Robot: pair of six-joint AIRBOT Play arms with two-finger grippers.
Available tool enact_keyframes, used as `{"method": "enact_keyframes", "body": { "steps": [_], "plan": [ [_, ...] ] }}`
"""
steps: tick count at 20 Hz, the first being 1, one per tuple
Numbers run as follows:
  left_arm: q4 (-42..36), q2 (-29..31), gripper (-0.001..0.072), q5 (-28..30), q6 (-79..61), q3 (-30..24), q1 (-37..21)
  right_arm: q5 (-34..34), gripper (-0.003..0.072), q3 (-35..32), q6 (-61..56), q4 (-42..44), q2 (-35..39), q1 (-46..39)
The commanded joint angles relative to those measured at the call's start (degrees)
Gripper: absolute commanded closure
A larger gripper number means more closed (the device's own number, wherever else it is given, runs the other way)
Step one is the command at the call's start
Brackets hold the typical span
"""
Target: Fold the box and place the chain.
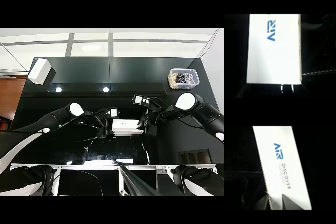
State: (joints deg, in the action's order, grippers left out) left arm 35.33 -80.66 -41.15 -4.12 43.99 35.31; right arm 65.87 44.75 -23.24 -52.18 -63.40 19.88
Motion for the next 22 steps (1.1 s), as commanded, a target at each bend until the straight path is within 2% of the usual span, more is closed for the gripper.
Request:
{"method": "enact_keyframes", "body": {
  "steps": [1,22],
  "plan": [
    [0.0,0.02,0.0345,-0.02,0.09,-0.04,0.04,-0.42,0.0477,-0.02,-0.76,-0.37,0.02,0.24],
    [0.0,0.02,0.0345,0.0,0.09,-0.04,0.04,-1.03,0.0478,-0.09,-5.55,0.26,-0.31,0.22]
  ]
}}
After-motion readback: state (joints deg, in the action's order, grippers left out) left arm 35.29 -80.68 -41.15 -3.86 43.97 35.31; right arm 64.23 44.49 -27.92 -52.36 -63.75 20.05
